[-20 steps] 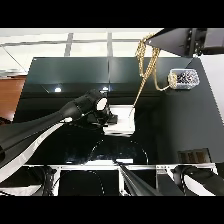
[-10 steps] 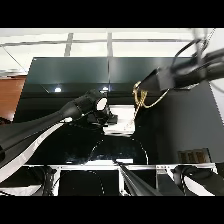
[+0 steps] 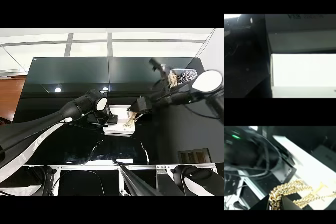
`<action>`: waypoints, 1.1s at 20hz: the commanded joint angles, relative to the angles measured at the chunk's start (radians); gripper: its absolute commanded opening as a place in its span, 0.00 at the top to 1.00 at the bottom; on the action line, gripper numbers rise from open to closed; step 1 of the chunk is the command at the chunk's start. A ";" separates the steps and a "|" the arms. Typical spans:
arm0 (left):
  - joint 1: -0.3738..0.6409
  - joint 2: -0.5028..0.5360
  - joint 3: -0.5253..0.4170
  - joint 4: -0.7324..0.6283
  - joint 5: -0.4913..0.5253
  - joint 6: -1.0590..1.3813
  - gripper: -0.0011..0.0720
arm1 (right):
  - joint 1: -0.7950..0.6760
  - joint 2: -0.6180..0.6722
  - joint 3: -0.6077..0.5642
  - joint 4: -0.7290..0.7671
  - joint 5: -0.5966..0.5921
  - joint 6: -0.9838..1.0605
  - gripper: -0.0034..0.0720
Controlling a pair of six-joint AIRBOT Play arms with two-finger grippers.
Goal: Fold the box and place the chain.
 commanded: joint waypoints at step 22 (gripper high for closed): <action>0.000 0.000 0.000 0.000 0.000 0.000 0.95 | -0.495 -0.134 -0.180 -0.573 -0.695 0.285 0.00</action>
